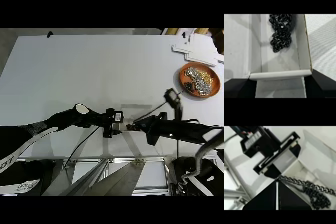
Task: Fold the box and place the chain.
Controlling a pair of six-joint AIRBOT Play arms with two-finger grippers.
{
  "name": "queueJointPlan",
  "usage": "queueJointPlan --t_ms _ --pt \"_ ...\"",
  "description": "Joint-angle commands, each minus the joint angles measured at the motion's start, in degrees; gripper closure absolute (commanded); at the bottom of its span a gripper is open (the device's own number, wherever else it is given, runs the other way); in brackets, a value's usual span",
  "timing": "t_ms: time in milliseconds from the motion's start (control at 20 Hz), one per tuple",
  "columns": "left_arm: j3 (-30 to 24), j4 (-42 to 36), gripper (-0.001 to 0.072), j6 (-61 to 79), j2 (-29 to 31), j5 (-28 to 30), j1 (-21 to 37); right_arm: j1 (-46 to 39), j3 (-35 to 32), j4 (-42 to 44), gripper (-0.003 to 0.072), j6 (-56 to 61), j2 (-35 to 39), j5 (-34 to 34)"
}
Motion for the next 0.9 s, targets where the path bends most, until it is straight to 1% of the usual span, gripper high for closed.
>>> queueJointPlan --t_ms 0,100,150,300,350,450,600,650,750,850 --pt "0.0 0.02 0.0435 0.02 -0.02 0.0 -0.02 5.14 -0.52 -7.15 0.0669 5.49 -4.96 -3.98" --pt "0.0 0.02 0.0435 0.02 -0.02 0.0 0.0 6.08 -0.52 -8.68 0.0662 7.37 -7.08 -3.69" --pt "0.0 0.0 0.0435 0.02 -0.02 0.0 0.0 6.47 -0.52 -8.7 0.0612 7.37 -7.85 -3.69" --pt "0.0 0.02 0.0435 0.02 -0.02 0.0 -0.02 6.58 -0.46 -9.25 0.0567 7.37 -8.24 -4.72" --pt "0.0 0.0 0.0435 0.02 -0.02 0.02 -0.02 6.25 0.04 -10.25 0.0566 7.43 -8.09 -4.57" --pt "0.0 0.02 0.0435 0.02 -0.02 0.0 0.0 3.61 3.82 -13.46 0.0566 9.01 -8.09 -0.61" --pt "0.0 0.02 0.0435 0.02 -0.02 0.0 0.0 -3.85 11.78 -25.0 0.0566 16.0 -8.09 5.11" --pt "0.0 0.02 0.0435 0.02 -0.02 0.0 -0.02 -6.56 13.31 -29.05 0.0566 18.38 -8.11 6.12" --pt "0.0 0.02 0.0435 0.02 -0.02 0.0 0.0 -11.91 13.94 -36.59 0.0567 20.9 -8.35 7.48" --pt "0.0 0.02 0.0435 0.02 -0.02 0.0 0.0 -15.91 13.92 -40.96 0.0567 23.76 -10.62 9.4"
